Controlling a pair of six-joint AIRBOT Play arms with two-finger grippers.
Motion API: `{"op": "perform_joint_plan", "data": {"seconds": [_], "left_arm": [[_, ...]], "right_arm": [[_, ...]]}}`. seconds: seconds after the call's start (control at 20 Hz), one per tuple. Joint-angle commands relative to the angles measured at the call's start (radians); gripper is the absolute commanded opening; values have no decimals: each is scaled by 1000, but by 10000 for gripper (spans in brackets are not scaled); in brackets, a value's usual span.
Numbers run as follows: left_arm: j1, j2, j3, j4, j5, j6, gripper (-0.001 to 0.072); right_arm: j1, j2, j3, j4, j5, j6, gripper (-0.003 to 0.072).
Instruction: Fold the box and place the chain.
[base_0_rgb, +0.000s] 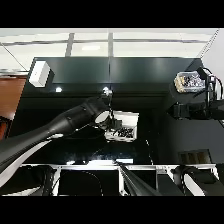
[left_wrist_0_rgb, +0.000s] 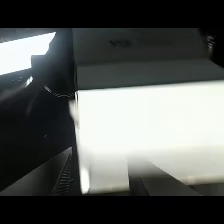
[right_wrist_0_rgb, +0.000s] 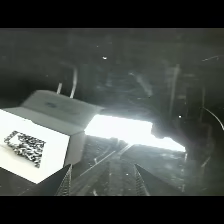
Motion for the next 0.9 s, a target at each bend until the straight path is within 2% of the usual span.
{"op": "perform_joint_plan", "data": {"seconds": [0.0,0.05,0.15,0.25,0.3,0.35,0.4,0.45,0.5,0.55,0.6,0.65,0.7,0.8,0.85], "left_arm": [[9,116,14,97,-143,133,426],[17,157,2,171,-204,138,426],[61,251,-64,278,-230,147,426],[203,347,-179,258,-189,168,426],[309,392,-253,199,-125,198,426],[428,431,-331,85,-29,243,426],[539,461,-407,-87,76,323,426],[637,486,-494,-352,175,493,426],[688,502,-570,-627,230,772,426],[711,510,-626,-851,220,1101,426],[716,508,-665,-1008,185,1431,441],[704,507,-690,-1067,179,1675,692],[682,507,-710,-1072,222,1851,713],[633,504,-729,-1048,322,2156,713],[612,494,-727,-1020,365,2225,713]], "right_arm": [[-5,2,1,-31,-26,3,470],[-5,2,1,-30,-28,4,470],[-5,2,1,-31,-36,3,470],[-5,2,1,-31,-42,4,470],[-5,2,0,-31,-43,4,470],[-5,2,0,-31,-43,4,470],[-5,2,0,-31,-44,4,470],[-5,2,0,-31,-43,6,470],[-5,2,0,-30,-43,16,470],[-5,2,0,-30,-43,26,470],[-5,2,0,-30,-44,35,470],[-5,2,0,-30,-45,37,470],[-5,2,0,-30,-50,38,470],[-5,2,0,-30,-60,38,470],[-5,2,0,-31,-63,38,470]]}}
